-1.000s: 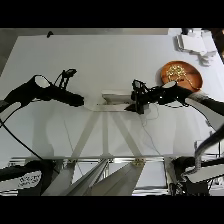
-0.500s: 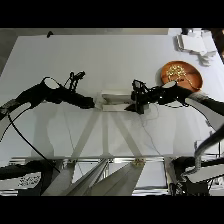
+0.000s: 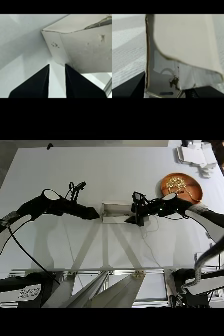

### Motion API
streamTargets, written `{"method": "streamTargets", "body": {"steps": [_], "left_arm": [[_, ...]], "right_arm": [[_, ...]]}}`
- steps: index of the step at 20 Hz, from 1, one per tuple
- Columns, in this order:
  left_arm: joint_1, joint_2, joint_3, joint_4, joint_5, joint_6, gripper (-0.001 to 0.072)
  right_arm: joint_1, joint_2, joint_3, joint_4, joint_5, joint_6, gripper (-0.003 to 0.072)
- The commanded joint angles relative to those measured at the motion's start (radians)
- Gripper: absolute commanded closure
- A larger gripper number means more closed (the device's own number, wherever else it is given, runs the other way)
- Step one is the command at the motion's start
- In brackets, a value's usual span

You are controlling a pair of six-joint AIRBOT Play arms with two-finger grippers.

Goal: Fold the box and place the chain.

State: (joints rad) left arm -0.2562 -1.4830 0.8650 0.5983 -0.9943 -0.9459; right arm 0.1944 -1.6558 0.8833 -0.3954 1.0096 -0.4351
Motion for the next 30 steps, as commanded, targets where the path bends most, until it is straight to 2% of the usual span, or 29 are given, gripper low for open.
{"method": "streamTargets", "body": {"steps": [1,6,7,9,15,20,25,30], "left_arm": [[0.001,0.018,0.000,-0.009,0.011,0.004,0.0485],[0.007,0.067,0.000,-0.010,0.066,-0.002,0.0491],[0.007,0.068,0.000,-0.016,0.068,-0.002,0.0471],[0.007,0.068,0.000,-0.015,0.072,-0.002,0.0324],[-0.002,0.064,-0.005,-0.064,0.067,0.001,0.0208],[-0.060,0.044,-0.047,-0.074,0.151,0.000,0.0192],[-0.074,0.040,-0.047,-0.209,0.168,0.026,0.0193],[-0.104,0.034,-0.047,-0.222,0.188,0.030,0.0198]], "right_arm": [[0.000,0.000,0.001,0.000,0.000,0.000,0.0289],[0.000,0.000,0.001,0.000,0.000,0.000,0.0289],[0.000,0.000,0.001,0.000,0.000,0.000,0.0289],[0.000,0.000,0.001,0.000,0.000,0.000,0.0289],[0.000,0.000,0.001,0.000,0.000,0.000,0.0289],[0.000,0.000,0.001,0.000,0.000,0.000,0.0289],[0.000,0.000,0.001,0.000,0.000,0.000,0.0289],[0.000,0.000,0.001,0.000,0.000,0.000,0.0289]]}}
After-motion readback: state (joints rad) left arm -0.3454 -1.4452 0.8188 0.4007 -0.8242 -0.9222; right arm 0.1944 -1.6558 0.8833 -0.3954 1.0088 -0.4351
